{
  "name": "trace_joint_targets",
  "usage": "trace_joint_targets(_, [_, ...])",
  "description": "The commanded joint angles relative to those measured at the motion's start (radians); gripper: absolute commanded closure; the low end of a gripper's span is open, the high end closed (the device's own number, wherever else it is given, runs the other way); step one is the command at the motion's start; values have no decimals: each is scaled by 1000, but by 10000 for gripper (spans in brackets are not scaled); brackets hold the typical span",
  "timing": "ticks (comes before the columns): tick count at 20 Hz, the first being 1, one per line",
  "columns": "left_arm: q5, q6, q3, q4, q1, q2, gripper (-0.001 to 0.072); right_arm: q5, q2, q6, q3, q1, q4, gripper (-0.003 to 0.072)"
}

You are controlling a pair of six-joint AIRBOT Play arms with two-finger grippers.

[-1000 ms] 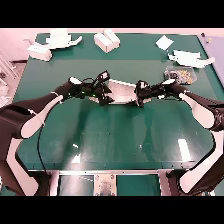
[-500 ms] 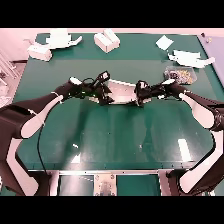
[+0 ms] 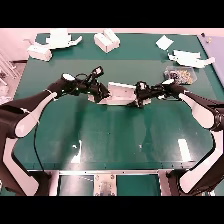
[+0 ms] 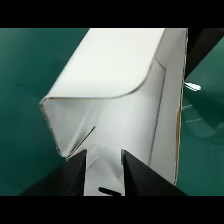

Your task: Fold the box and place the chain.

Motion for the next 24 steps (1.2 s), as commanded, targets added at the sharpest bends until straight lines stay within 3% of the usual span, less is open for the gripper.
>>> trace_joint_targets(1, [-93,14,2,-15,24,2,419,-11,0,1,0,0,8,106])
trace_joint_targets(2, [-114,22,4,-27,31,2,478,-11,0,1,0,0,8,105])
trace_joint_targets(3, [-144,40,6,-35,40,2,582,-11,0,1,0,0,8,106])
trace_joint_targets(9, [-219,40,8,-62,122,10,587,-11,0,1,0,0,8,106])
trace_joint_targets(10, [-223,29,8,-55,140,21,585,-11,0,1,0,0,8,106])
trace_joint_targets(11, [-227,14,8,-45,156,33,510,-11,0,2,0,0,8,106])
trace_joint_targets(12, [-227,-22,8,-24,173,45,387,-11,0,1,0,0,8,106])
trace_joint_targets(17, [-290,-333,8,221,253,87,378,-11,0,1,0,0,8,105])
trace_joint_targets(18, [-288,-405,8,271,266,90,408,-12,0,1,0,0,8,106])
trace_joint_targets(19, [-291,-462,8,301,277,90,540,-11,0,1,0,0,8,106])
trace_joint_targets(20, [-297,-513,7,315,288,90,577,-11,0,1,0,0,8,106])
trace_joint_targets(23, [-285,-671,7,327,301,89,594,-11,0,1,0,0,8,106])
trace_joint_targets(24, [-282,-705,7,332,301,87,686,-11,0,1,0,0,8,106])
